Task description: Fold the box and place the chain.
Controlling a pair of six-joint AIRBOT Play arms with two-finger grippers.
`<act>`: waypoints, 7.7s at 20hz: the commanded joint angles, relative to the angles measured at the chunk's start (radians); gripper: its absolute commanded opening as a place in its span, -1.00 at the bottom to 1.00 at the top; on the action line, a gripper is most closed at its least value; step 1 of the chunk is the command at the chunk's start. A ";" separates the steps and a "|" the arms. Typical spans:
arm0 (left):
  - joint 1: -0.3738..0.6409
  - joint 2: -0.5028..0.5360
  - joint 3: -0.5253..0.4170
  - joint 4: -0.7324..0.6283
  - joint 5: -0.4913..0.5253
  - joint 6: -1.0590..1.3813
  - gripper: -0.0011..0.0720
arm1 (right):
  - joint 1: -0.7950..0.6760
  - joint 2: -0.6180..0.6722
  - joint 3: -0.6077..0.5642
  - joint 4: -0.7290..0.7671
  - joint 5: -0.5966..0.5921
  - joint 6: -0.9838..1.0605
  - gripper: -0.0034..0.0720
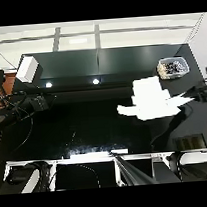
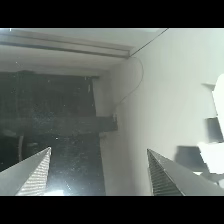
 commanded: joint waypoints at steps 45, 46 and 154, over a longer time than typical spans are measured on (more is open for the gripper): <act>-0.100 -0.945 0.140 -0.459 -0.525 0.980 -0.55 | 1.091 0.762 -0.765 0.362 -0.948 -0.108 -0.87; -0.100 -0.945 0.140 -0.461 -0.530 0.980 -0.67 | 1.091 0.762 -0.764 0.363 -0.949 -0.104 -0.53; -0.582 -0.758 0.145 -0.257 0.103 1.465 -0.89 | 1.081 0.462 -0.679 0.278 -0.796 -1.202 0.83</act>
